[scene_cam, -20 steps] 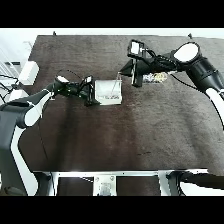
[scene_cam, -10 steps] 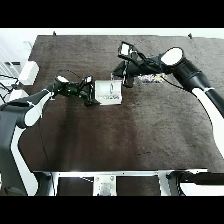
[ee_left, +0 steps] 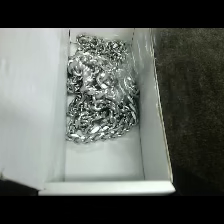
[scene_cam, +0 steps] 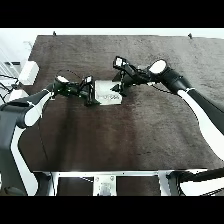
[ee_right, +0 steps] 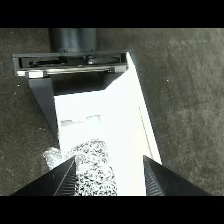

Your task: Fold the box and place the chain.

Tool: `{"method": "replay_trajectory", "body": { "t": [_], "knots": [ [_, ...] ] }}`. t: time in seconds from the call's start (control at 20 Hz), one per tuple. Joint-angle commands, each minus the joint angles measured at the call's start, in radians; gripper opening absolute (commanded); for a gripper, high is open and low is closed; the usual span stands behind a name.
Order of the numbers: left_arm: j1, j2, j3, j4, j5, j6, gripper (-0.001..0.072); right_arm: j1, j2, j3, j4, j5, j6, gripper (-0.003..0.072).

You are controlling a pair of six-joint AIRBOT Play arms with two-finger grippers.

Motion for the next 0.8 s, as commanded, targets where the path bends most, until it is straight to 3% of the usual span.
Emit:
{"method": "replay_trajectory", "body": {
  "t": [0.0, 0.1, 0.2, 0.35, 0.65, 0.75],
  "knots": [
    [0.001, 0.0, 0.0, 0.0, 0.0, 0.0, 0.0481, 0.0, 0.014, 0.008, 0.002, 0.0, 0.023, 0.0467],
    [0.001, 0.0, 0.0, 0.0, 0.0, 0.0, 0.0481, -0.01, 0.039, 0.023, -0.001, -0.001, 0.027, 0.0465],
    [0.001, 0.0, 0.0, 0.0, -0.001, 0.0, 0.0481, -0.039, 0.071, 0.032, 0.003, -0.007, 0.035, 0.0333],
    [0.001, 0.0, 0.0, 0.0, 0.0, 0.0, 0.0481, -0.095, 0.093, 0.035, 0.06, 0.003, 0.152, 0.0336],
    [0.001, 0.0, 0.0, 0.0, 0.0, 0.0, 0.0481, -0.09, -0.005, -0.059, 0.09, 0.228, 0.309, 0.0342],
    [0.001, 0.0, 0.0, 0.0, 0.0, 0.0, 0.0481, -0.091, -0.061, -0.082, 0.157, 0.253, 0.323, 0.0436]
  ]
}}
